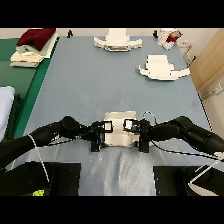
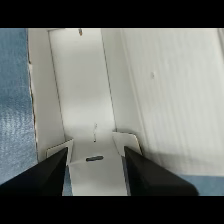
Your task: Fold the box.
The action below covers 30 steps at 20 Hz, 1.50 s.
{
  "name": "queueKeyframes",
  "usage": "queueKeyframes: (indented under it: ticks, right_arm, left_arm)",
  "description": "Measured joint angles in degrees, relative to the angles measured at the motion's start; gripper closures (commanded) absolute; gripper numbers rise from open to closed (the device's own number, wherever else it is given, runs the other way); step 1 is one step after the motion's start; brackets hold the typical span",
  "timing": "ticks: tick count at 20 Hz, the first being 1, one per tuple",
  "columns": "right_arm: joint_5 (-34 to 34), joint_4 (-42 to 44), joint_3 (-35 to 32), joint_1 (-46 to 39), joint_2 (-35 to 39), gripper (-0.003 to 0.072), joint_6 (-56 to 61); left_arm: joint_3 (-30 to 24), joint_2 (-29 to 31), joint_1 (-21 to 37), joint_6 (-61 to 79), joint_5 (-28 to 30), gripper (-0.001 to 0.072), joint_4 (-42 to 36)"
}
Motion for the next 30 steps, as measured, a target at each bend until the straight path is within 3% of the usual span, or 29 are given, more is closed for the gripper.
queueKeyframes:
  ticks: [3,4,7,8,9,17,22,25,30]
  right_arm:
    - [0.0,-0.3,0.0,0.1,0.1,0.0099,-0.1]
    - [-0.1,-0.4,0.0,0.1,0.2,0.0148,-0.1]
    - [-1.1,-1.4,0.0,0.0,0.8,0.0564,0.9]
    - [-2.2,-2.1,0.0,0.1,1.1,0.0647,2.0]
    - [-3.4,-3.1,0.0,0.1,1.3,0.0681,3.8]
    - [-17.5,-19.9,2.5,-1.2,6.8,0.0682,42.1]
    - [-23.8,-29.0,3.4,-14.2,9.7,0.0683,62.8]
    - [-25.4,-26.1,3.5,-27.7,8.6,0.0683,66.0]
    - [-26.3,-5.3,2.1,-43.3,2.6,0.0683,58.9]
  left_arm:
    - [0.0,0.0,0.0,0.0,0.0,0.0247,0.0]
    - [0.0,0.0,0.0,0.0,0.0,0.0247,0.0]
    - [0.0,0.0,0.0,0.0,0.0,0.0247,0.0]
    - [0.0,0.0,0.0,0.0,0.0,0.0247,0.0]
    - [0.0,0.0,0.0,0.0,0.0,0.0247,0.0]
    - [0.0,0.0,0.0,0.0,0.0,0.0247,0.0]
    - [0.0,0.0,0.0,0.0,0.0,0.0246,0.0]
    - [0.0,0.0,0.0,0.0,0.0,0.0247,0.0]
    - [0.0,0.0,0.0,0.0,0.0,0.0247,0.0]
